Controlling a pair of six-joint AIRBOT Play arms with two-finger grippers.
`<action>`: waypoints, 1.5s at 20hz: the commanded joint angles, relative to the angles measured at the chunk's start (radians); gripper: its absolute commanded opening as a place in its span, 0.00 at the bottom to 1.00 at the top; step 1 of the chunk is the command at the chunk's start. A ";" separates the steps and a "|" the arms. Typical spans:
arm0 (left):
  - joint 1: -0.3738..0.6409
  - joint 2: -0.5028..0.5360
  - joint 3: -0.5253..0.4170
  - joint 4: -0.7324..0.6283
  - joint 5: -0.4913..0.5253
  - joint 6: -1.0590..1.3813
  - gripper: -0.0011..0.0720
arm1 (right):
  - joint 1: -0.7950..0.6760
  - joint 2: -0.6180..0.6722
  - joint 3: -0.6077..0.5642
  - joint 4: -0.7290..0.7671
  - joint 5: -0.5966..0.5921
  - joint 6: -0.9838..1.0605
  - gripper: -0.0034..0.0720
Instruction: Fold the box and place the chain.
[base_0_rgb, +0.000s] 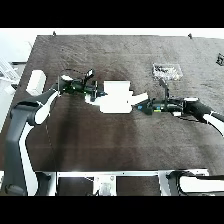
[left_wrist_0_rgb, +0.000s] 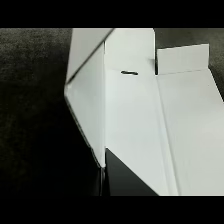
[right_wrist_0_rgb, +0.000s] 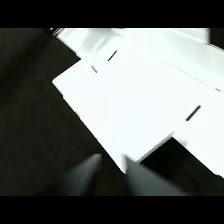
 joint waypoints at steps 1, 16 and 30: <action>0.000 0.000 0.000 -0.001 0.000 0.000 0.04 | 0.050 0.052 -0.037 -0.063 -0.064 -0.245 0.76; 0.000 0.000 0.000 -0.001 0.001 0.000 0.04 | 0.286 0.059 -0.032 -0.204 -0.485 -0.426 0.90; 0.000 0.000 0.000 -0.001 0.004 0.000 0.04 | 0.331 0.148 -0.046 -0.266 -0.526 -0.428 0.90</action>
